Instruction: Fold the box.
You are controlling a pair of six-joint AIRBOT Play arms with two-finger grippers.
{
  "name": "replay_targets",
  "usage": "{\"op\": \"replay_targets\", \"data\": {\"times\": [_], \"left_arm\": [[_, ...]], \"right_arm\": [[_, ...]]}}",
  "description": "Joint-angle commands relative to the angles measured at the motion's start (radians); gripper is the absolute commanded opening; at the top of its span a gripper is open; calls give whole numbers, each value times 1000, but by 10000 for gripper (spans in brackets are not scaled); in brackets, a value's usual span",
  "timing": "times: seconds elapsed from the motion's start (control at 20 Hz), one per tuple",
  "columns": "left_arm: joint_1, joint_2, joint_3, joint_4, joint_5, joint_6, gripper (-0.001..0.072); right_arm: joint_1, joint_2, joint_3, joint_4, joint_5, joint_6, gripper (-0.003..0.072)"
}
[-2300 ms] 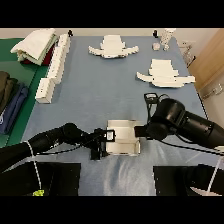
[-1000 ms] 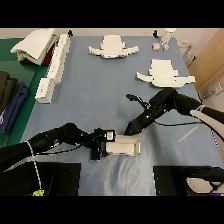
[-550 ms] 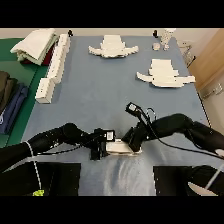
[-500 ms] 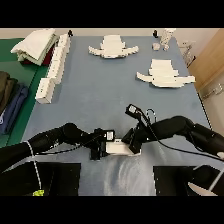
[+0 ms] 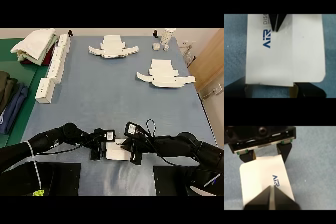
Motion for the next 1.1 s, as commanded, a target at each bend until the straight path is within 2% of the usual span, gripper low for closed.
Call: {"op": "replay_targets", "data": {"times": [0.0,0.1,0.2,0.3,0.45,0.7,0.8,0.9,0.95,1.05], "left_arm": [[0,0,1,0,1,0,497],[0,0,1,0,1,0,497],[0,0,1,0,1,0,497],[0,0,1,0,0,0,497],[0,0,1,0,1,0,496],[0,0,1,0,0,0,497],[0,0,1,0,0,0,497],[0,0,1,0,0,0,497],[0,0,1,0,0,0,496],[0,0,1,0,0,0,497]], "right_arm": [[13,33,-4,-23,26,-46,358],[13,48,-4,-23,13,-116,470],[13,51,-4,-23,-25,-178,497],[14,41,-4,-23,-61,-218,599],[14,3,-4,-50,-38,-282,600],[52,-23,-4,-83,14,-262,593],[89,-23,-5,-166,51,-164,588],[123,-23,-5,-293,84,-37,540],[137,-23,-4,-348,96,14,541],[157,-22,-4,-396,100,56,519]]}}
